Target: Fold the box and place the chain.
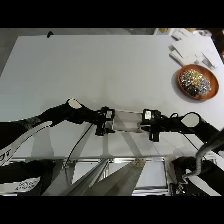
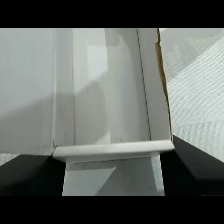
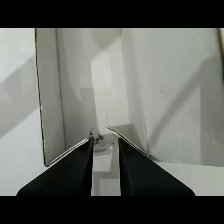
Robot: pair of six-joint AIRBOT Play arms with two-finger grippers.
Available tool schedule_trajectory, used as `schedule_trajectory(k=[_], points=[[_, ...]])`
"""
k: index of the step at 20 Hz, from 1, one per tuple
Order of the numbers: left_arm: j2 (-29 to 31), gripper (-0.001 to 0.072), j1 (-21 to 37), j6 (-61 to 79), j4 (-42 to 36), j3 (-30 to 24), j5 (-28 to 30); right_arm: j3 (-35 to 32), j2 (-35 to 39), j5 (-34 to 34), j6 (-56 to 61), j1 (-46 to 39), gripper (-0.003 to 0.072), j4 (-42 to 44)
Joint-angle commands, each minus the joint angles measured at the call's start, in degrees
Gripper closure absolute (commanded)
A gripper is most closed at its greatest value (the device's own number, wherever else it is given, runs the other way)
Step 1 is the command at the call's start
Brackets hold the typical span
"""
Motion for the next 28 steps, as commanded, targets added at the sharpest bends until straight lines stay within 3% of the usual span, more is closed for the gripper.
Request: schedule_trajectory(k=[1,2,3,7,11,12,17,19,22,25,28], points=[[0.04,0.0627,0.00,0.17,0.04,0.00,-0.09,-0.07,-2.14,-1.05,-1.27,1.31,0.0459,3.87],[0.04,0.0627,0.00,0.17,0.04,0.00,-0.09,-0.07,-2.89,-1.09,-1.29,2.08,0.0340,3.85],[0.04,0.0627,0.00,0.17,0.04,0.00,-0.09,-0.07,-3.41,-1.07,-1.33,2.45,0.0308,3.78],[0.04,0.0627,0.00,0.17,0.04,0.00,-0.09,-0.07,-0.39,-0.83,1.42,0.20,0.0310,1.57],[0.04,0.0627,0.00,0.17,0.04,0.00,-0.09,-0.07,9.49,3.76,15.06,-4.02,0.0554,-8.74],[0.04,0.0627,0.00,0.17,0.04,0.00,-0.09,-0.07,12.04,5.03,18.56,-4.92,0.0647,-10.05],[0.04,0.0627,0.00,0.17,0.04,0.00,-0.09,-0.07,20.74,1.81,47.39,-9.90,0.0669,-10.95],[0.04,0.0627,0.00,0.17,0.04,0.00,-0.09,-0.07,20.37,-0.04,62.82,-13.64,0.0669,-15.12],[0.04,0.0627,0.00,0.17,0.04,0.00,-0.09,-0.07,17.09,3.13,86.86,-19.80,0.0670,-27.34],[0.04,0.0627,0.00,0.17,0.04,0.00,-0.09,-0.07,10.10,9.92,89.88,-21.38,0.0670,-27.65],[0.04,0.0627,0.00,0.17,0.04,0.00,-0.09,-0.07,3.23,14.05,84.87,-21.35,0.0670,-19.19]])
